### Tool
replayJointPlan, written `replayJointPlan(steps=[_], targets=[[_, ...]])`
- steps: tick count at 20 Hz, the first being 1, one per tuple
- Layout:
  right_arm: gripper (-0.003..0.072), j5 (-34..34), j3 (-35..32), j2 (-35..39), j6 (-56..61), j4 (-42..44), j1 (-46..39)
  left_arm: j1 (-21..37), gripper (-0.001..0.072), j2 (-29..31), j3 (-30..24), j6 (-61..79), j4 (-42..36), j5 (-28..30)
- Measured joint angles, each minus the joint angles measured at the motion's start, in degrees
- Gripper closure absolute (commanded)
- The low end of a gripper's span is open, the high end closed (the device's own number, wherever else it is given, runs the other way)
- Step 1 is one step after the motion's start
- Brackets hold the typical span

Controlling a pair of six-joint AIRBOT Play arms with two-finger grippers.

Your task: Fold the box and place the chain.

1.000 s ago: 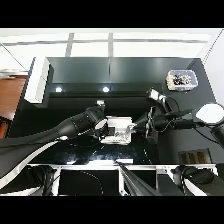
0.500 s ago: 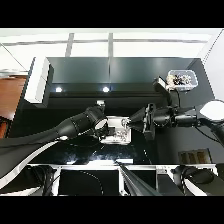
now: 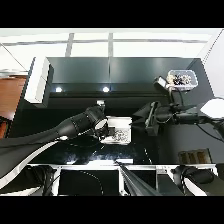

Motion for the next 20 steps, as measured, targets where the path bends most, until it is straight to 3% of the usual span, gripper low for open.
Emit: replayJointPlan(steps=[4, 5, 6, 7, 13, 20], targets=[[0.011, 2.21, 1.73, 0.42, 2.01, -2.05, -7.69, 0.02, 0.0676, -0.28, 0.02, 0.0, 0.0, -0.11], [0.011, 2.56, 1.9, 0.48, 2.38, -2.34, -9.18, 0.02, 0.0645, -0.31, 0.02, 0.02, 0.02, -0.17], [0.011, 3.23, 2.05, 0.52, 2.6, -2.47, -10.56, 0.07, 0.0427, -0.37, 0.02, 0.09, 0.02, -0.33], [0.011, 3.52, 2.14, 0.57, 2.78, -2.51, -11.56, 0.07, 0.0264, -0.42, 0.11, 0.11, 0.28, -1.49], [0.011, 5.64, 2.4, 0.59, 3.04, -3.21, -14.23, 0.0, 0.0264, 1.11, 4.83, 3.89, 0.74, -5.66], [0.011, 5.79, 2.4, 0.59, 3.19, -3.45, -14.78, 1.07, 0.0266, 12.83, 6.01, 18.73, 4.22, -13.62]])
